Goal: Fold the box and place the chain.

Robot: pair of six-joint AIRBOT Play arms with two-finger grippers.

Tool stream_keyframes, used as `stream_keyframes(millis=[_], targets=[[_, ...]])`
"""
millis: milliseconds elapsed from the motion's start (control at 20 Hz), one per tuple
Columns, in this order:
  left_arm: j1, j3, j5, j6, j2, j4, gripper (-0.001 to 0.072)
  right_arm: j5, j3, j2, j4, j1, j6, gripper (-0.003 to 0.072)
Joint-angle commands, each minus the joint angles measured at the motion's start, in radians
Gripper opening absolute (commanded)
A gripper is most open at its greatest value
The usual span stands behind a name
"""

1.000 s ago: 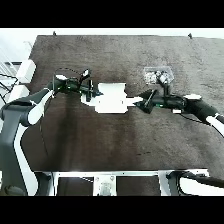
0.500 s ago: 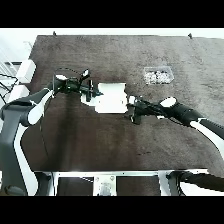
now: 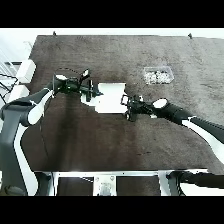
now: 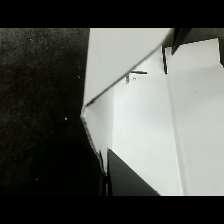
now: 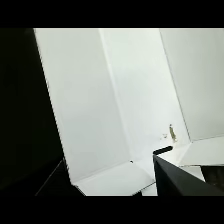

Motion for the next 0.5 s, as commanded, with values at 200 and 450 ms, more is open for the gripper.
stream_keyframes(millis=[200,450], targets=[[0.0,0.0,0.0,0.0,0.001,0.0,0.002,-0.037,0.083,-0.008,0.032,-0.023,0.072,0.0631],[0.0,0.0,0.0,0.0,0.001,0.0,0.0019,-0.032,0.105,-0.019,0.031,-0.035,0.067,0.0631]])
